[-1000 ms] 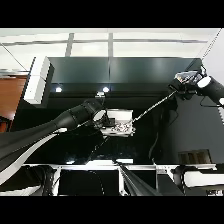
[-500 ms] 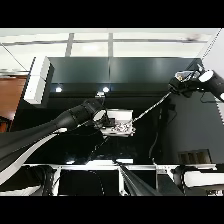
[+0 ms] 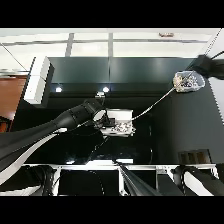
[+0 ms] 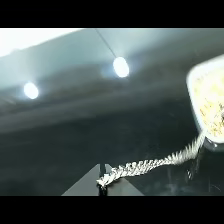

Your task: Fold the box and place the chain.

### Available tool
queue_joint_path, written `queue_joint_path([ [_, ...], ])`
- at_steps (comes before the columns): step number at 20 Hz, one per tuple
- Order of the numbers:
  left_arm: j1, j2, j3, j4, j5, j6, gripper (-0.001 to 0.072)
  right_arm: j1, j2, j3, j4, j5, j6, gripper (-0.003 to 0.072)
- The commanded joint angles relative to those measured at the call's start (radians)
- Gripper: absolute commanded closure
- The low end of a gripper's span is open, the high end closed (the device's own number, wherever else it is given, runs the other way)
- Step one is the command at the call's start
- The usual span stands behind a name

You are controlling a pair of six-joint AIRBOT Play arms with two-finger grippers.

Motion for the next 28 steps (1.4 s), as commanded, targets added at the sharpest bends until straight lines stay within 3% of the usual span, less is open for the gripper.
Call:
queue_joint_path([
  [1,0.0,0.0,0.0,0.0,0.0,0.0,0.068,0.002,0.193,0.04,0.096,0.133,-0.032,0.067],
  [7,0.0,0.0,0.0,0.0,0.0,0.0,0.068,0.006,0.269,0.057,0.424,0.258,-0.082,0.067],
  [12,0.0,0.0,0.0,0.0,0.0,0.0,0.068,0.138,0.269,0.057,0.477,0.343,-0.083,0.067],
  [18,0.0,0.0,0.0,0.0,0.0,0.0,0.068,0.356,0.267,0.057,0.514,0.2,-0.066,0.067],
  [28,0.0,0.0,0.0,0.0,0.0,0.0,0.068,0.507,0.163,0.057,0.513,0.091,-0.069,0.067],
])
